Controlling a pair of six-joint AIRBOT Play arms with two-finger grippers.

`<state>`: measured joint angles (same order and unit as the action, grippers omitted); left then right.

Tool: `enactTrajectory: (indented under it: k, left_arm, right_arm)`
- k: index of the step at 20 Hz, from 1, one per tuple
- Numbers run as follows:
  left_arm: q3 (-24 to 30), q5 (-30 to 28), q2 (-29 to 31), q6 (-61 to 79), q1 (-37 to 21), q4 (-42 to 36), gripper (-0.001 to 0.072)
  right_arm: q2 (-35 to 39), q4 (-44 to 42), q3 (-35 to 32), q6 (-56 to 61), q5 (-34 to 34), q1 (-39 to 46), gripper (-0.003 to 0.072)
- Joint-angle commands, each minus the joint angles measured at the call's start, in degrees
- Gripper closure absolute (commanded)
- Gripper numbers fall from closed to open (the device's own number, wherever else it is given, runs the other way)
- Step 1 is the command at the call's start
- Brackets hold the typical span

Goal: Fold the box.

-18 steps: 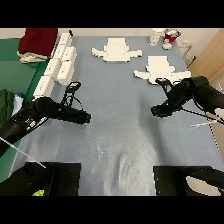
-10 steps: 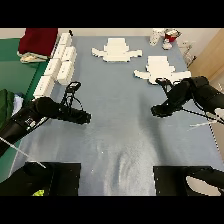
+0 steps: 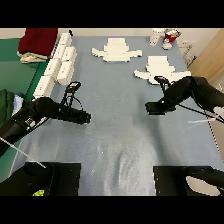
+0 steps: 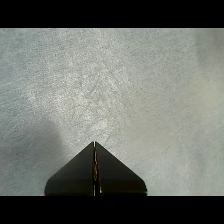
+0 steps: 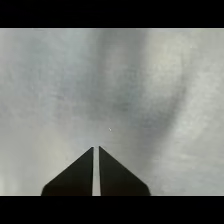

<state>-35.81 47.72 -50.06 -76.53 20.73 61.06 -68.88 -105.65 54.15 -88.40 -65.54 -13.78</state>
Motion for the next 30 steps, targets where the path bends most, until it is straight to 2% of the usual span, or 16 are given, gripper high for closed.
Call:
enactTrajectory:
  k: [1,2,3,4,9,14,15,17,21,24,25,26,30]
  left_arm:
    - [-0.02,-0.09,0.02,0.02,0.0,0.02,0.0697]
    - [-0.02,-0.2,0.02,0.02,0.0,0.0,0.0697]
    - [-0.02,-0.2,0.02,0.02,0.0,0.0,0.0697]
    - [-0.02,-0.17,0.02,0.02,0.0,0.0,0.0697]
    - [-0.02,-0.17,0.02,0.02,0.0,0.0,0.0697]
    - [-0.02,-0.2,0.0,0.02,0.0,0.0,0.0697]
    - [-0.02,-0.17,0.02,0.02,0.0,0.02,0.0697]
    - [-0.02,-0.2,0.02,0.02,0.0,0.0,0.0697]
    - [-0.02,-0.17,0.02,0.02,0.0,0.0,0.0697]
    - [-0.02,-0.2,0.0,0.02,0.0,0.0,0.0697]
    - [-0.02,-0.2,0.02,0.02,0.0,0.02,0.0697]
    - [-0.02,-0.17,0.0,0.02,0.0,0.02,0.0697]
    - [-0.02,-0.17,0.02,0.02,0.0,0.0,0.0697]
  right_arm:
    - [-3.65,4.9,7.08,10.4,0.22,3.96,0.0582]
    - [-6.32,5.92,11.87,10.36,-0.57,7.43,0.0531]
    - [-9.25,6.27,16.59,10.34,-0.72,11.04,0.0353]
    - [-12.79,6.21,21.99,10.27,-0.98,15.08,0.0319]
    - [-31.63,0.57,44.06,5.77,-1.4,29.31,0.032]
    - [-45.4,-5.9,56.19,2.08,-1.53,34.23,0.0324]
    - [-47.3,-5.99,58.07,1.2,-1.86,34.29,0.0354]
    - [-51.06,-8.04,61.94,-0.72,-4.9,34.14,0.0354]
    - [-53.37,-15.54,62.84,-4.92,-5.86,33.86,0.0353]
    - [-53.37,-18.43,62.86,-6.99,-7.96,33.77,0.0452]
    - [-53.33,-19.8,62.86,-8.17,-8.98,33.77,0.0603]
    - [-53.18,-21.2,62.86,-9.2,-9.9,33.75,0.0683]
    - [-51.91,-23.21,62.79,-9.4,-14.14,32.94,0.0685]
